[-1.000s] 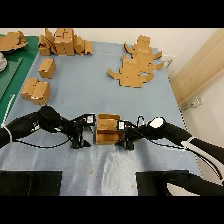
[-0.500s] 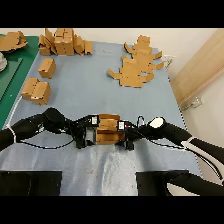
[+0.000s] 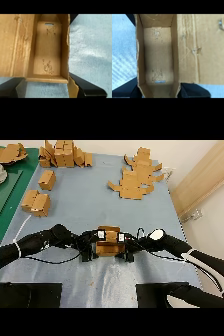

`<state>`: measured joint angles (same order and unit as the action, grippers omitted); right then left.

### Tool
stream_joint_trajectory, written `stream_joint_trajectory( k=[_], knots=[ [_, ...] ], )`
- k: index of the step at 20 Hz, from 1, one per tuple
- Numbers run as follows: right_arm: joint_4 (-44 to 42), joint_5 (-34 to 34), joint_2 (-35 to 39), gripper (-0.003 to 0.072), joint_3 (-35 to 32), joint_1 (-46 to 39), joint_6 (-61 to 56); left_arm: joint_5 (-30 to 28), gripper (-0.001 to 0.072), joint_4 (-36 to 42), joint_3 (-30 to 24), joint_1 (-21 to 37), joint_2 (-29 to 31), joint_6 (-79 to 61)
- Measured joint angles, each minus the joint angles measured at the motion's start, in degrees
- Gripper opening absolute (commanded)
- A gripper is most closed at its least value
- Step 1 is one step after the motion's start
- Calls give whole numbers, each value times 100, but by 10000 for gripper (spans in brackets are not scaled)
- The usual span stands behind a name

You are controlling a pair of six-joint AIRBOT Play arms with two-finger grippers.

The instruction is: Fold the box.

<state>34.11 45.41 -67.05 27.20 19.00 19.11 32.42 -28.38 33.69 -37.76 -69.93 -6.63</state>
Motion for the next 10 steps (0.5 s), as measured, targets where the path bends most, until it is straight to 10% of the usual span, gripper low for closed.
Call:
stream_joint_trajectory(
  k=[10],
  knots=[
    [2, 2, 0, 469, 0, 0, 4, 28, 695, 59, 2, -46, -190, 22]
  ],
)
